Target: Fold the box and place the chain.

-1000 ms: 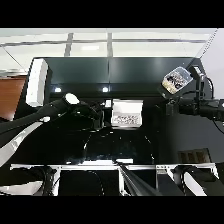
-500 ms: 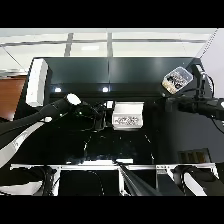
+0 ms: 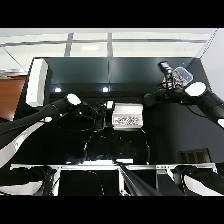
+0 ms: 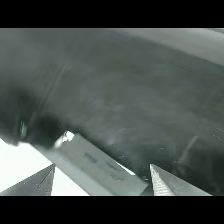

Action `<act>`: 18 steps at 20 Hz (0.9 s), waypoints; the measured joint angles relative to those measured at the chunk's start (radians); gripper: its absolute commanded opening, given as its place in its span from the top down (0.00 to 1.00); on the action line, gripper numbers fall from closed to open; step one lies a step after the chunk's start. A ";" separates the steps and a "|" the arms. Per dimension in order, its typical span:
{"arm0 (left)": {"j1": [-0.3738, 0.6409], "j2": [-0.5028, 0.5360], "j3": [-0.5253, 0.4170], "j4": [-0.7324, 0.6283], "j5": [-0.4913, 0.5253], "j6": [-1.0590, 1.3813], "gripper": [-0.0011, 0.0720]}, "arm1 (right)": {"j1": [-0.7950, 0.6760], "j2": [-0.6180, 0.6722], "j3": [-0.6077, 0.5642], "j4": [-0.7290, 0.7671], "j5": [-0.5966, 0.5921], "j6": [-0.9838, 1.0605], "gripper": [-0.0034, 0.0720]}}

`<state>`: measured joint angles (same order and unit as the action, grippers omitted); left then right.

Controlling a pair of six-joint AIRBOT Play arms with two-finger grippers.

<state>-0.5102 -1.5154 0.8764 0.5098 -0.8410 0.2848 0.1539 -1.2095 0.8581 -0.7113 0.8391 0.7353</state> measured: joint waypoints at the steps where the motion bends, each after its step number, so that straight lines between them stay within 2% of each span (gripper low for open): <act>1: 0.000 0.000 0.000 0.000 0.000 0.000 0.51 | 0.004 -0.002 0.011 -0.005 0.051 -0.082 0.09; 4: 0.000 0.000 0.000 0.001 0.000 0.000 0.51 | 0.012 0.020 0.032 -0.039 0.182 -0.245 0.09; 6: 0.000 0.000 0.000 0.001 0.000 0.000 0.51 | 0.020 0.029 0.026 -0.058 0.229 -0.313 0.09; 13: 0.000 0.000 0.000 0.001 0.001 0.000 0.50 | 0.092 0.025 -0.048 -0.063 0.227 -0.492 0.09; 14: 0.000 0.000 0.000 0.001 0.001 0.000 0.50 | 0.097 0.025 -0.053 -0.064 0.223 -0.502 0.13; 15: 0.000 0.000 0.000 0.001 0.001 0.000 0.51 | 0.100 0.024 -0.056 -0.066 0.219 -0.512 0.38; 16: 0.000 0.000 0.000 0.001 0.001 0.000 0.50 | 0.103 0.024 -0.059 -0.066 0.216 -0.519 0.50; 17: 0.000 0.000 0.000 0.001 0.001 -0.001 0.50 | 0.105 0.024 -0.061 -0.068 0.214 -0.524 0.57; 18: 0.000 0.000 0.000 0.001 0.001 -0.001 0.51 | 0.106 0.024 -0.062 -0.068 0.214 -0.529 0.71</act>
<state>-0.5102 -1.5154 0.8764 0.5110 -0.8398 0.2840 0.2596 -1.1851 0.7959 -0.7795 1.0527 0.2058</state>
